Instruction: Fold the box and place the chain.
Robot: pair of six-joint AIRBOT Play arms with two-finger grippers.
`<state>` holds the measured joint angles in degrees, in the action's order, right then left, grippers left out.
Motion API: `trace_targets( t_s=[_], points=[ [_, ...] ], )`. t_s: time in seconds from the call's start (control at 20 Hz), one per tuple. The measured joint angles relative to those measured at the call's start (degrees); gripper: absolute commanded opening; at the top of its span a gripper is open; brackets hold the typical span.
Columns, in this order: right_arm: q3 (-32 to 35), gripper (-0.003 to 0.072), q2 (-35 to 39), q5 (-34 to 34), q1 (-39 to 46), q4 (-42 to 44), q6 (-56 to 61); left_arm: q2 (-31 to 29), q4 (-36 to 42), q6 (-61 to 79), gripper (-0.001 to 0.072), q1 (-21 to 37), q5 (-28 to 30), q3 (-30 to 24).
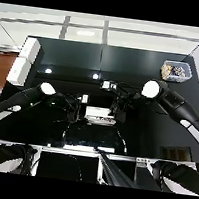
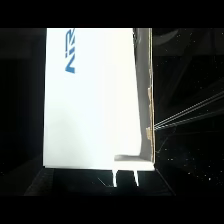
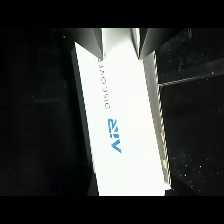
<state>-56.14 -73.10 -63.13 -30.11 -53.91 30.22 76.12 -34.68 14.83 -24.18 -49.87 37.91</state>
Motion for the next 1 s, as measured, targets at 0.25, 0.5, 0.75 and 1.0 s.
trace_targets(
  t_s=[0.25, 0.5, 0.75, 1.0],
  points=[
    [0.04, 0.0236, -0.33, -0.79, 0.0, -0.07, 0.0, -0.02, 0.02, -0.02, 0.037, 0.0, 0.09, 0.0],
    [0.04, 0.0236, -0.59, -1.09, -0.9, -0.44, 0.0, -0.02, 0.02, -0.11, 0.037, 0.0, 0.17, 0.0],
    [0.07, 0.0238, -0.83, -1.16, -1.86, -0.74, 0.0, -0.02, 0.02, -0.09, 0.037, 0.0, 0.2, 0.0],
    [0.04, 0.0274, -0.9, -1.05, -2.05, -0.7, 0.0, -0.02, 0.02, 0.0, 0.037, 0.0, 0.22, 0.0]
  ],
)
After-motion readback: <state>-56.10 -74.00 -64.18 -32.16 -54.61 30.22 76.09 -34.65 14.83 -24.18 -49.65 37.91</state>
